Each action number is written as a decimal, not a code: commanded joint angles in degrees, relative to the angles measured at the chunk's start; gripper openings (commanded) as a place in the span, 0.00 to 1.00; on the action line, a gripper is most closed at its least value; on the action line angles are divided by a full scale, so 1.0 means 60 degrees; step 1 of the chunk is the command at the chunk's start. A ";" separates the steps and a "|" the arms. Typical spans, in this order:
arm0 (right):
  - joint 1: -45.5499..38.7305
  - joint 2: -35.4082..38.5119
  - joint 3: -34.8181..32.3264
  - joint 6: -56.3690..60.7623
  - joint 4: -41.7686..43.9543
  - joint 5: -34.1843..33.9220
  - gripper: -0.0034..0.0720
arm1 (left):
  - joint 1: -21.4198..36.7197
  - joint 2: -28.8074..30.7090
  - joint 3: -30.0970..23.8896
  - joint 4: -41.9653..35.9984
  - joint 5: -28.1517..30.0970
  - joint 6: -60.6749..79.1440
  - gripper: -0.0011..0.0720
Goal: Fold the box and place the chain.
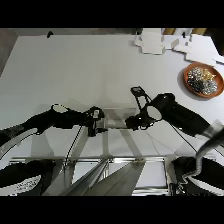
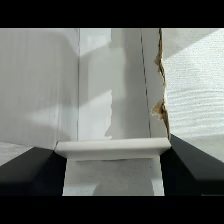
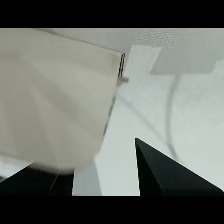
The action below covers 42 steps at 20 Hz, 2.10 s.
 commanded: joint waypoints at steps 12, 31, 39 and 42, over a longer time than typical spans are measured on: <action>-0.2820 0.2109 0.1395 -0.3319 0.0022 0.1880 0.67 | 0.0000 0.0004 0.0007 0.0004 0.0000 0.0000 0.22; -0.9249 -0.0062 0.1588 -0.6062 -0.0113 -0.1960 0.67 | 0.0000 0.0004 0.0007 0.0004 0.0000 -0.0004 0.22; -1.0265 -0.1293 0.2025 -0.6087 -0.0025 -0.3187 0.67 | 0.0000 0.0004 0.0007 0.0004 0.0000 -0.0004 0.22; -1.0306 -0.1920 0.3155 -0.6087 0.0004 -0.2557 0.67 | 0.0000 0.0004 0.0007 0.0004 0.0004 -0.0004 0.22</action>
